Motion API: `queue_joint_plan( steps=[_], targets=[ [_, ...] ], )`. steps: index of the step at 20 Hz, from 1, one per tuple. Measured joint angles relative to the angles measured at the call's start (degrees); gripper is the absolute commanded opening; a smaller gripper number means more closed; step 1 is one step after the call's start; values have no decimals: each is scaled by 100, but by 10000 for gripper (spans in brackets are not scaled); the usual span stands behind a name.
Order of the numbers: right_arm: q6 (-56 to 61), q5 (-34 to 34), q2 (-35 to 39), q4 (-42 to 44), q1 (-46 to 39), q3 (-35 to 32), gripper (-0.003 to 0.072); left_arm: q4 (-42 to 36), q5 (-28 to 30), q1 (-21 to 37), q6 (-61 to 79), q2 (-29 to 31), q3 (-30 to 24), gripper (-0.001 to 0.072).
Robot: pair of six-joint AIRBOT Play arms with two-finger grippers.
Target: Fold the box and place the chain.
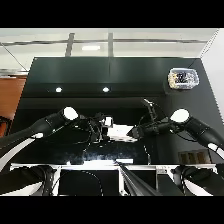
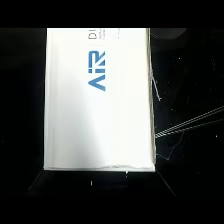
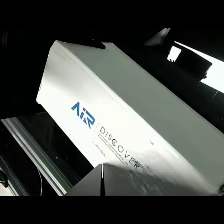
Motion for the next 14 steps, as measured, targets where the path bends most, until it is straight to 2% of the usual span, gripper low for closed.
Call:
queue_joint_plan(
  steps=[5, 6, 8, 11, 14],
  targets=[
    [74, -44, -52, -190, 11, 39, 13, 0, -2, 0, -2, 2, 0, 471],
    [20, 76, -35, -260, -35, 105, 13, 0, 0, 0, 0, 13, 0, 531],
    [-57, 577, 85, -492, -258, 343, 13, 9, -13, 0, 7, 72, 0, 716],
    [-70, 1497, 520, -787, -907, 761, 13, 92, 46, 0, -144, 267, 11, 716],
    [92, 1991, 1143, -1207, -1867, 970, 13, 525, 20, 0, -844, 592, 81, 716]
  ],
)
